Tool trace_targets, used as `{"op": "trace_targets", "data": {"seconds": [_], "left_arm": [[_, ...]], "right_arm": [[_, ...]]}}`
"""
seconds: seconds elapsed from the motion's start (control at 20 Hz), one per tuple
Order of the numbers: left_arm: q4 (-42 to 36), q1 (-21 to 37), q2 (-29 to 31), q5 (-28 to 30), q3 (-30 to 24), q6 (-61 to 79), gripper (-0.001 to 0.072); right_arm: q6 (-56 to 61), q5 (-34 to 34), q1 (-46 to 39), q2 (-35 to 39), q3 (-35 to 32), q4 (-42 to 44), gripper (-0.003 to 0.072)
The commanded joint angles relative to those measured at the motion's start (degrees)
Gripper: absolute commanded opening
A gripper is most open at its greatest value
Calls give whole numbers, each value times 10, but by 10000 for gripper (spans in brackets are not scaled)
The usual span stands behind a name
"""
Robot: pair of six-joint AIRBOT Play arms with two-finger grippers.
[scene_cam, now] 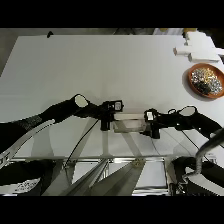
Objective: Fold the box and place the chain.
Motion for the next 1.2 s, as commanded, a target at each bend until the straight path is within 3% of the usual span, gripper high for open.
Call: {"op": "trace_targets", "data": {"seconds": [0.0, 0.35, 0.6, 1.15], "left_arm": [[0, 0, 0, 0, 0, 0, 12], [0, 0, 0, 0, 0, 0, 12], [0, 0, 0, 0, 0, 0, 12], [0, 0, 0, 0, 0, 0, 12]], "right_arm": [[-9, -5, 3, -1, -2, 10, 644], [-9, -7, 3, -7, -3, 9, 568], [-7, -6, 3, -13, -3, 8, 415], [10, -2, 3, -12, -3, 7, 414]]}}
